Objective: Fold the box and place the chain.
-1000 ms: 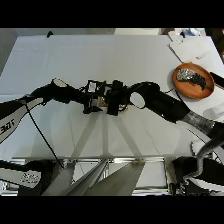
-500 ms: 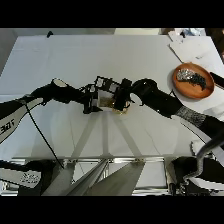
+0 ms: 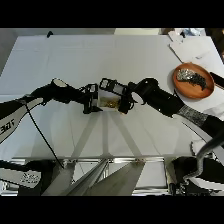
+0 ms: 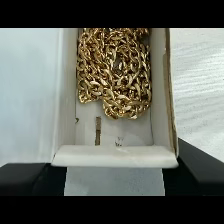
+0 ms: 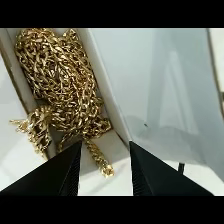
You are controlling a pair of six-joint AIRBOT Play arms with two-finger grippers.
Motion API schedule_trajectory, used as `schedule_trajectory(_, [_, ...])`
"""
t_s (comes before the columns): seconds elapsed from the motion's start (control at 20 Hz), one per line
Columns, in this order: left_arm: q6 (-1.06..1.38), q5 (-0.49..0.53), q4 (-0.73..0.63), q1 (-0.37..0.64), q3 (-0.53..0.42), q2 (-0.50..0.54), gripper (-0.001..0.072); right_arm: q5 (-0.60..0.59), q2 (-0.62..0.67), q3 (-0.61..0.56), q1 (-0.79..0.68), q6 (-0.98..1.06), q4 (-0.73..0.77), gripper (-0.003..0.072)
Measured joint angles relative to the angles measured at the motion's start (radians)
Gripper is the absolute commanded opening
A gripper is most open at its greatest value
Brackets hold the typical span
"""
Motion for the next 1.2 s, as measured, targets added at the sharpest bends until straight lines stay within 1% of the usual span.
schedule_trajectory(0.1, [0.000,0.000,0.000,0.000,0.000,0.000,0.0214,0.012,0.034,0.000,0.000,0.053,0.017,0.0342])
schedule_trajectory(0.35, [0.000,0.000,0.000,0.000,0.000,0.000,0.0214,0.027,0.170,-0.016,0.003,0.159,0.037,0.0342])
schedule_trajectory(0.45, [0.000,0.000,0.000,0.000,0.000,0.000,0.0214,0.030,0.222,-0.056,0.006,0.187,0.041,0.0349])
schedule_trajectory(0.6, [0.000,0.000,0.000,0.000,0.000,0.000,0.0215,0.047,0.267,-0.153,0.016,0.241,0.040,0.0353])
schedule_trajectory(0.65, [0.000,0.000,0.000,0.000,0.000,0.000,0.0214,0.047,0.274,-0.186,0.023,0.254,0.042,0.0390])
schedule_trajectory(0.7, [0.000,0.000,0.000,0.000,0.000,0.000,0.0214,0.047,0.279,-0.218,0.031,0.273,0.046,0.0469])
schedule_trajectory(0.8, [0.000,0.000,0.000,0.000,0.000,0.000,0.0214,0.031,0.285,-0.269,0.040,0.320,0.045,0.0480])
schedule_trajectory(0.95, [0.000,0.000,0.000,0.000,0.000,0.000,0.0214,-0.024,0.280,-0.307,0.047,0.379,0.049,0.0481])
schedule_trajectory(1.2, [0.000,0.000,0.000,0.000,0.000,0.000,0.0214,-0.105,0.189,-0.327,0.050,0.483,0.089,0.0486])
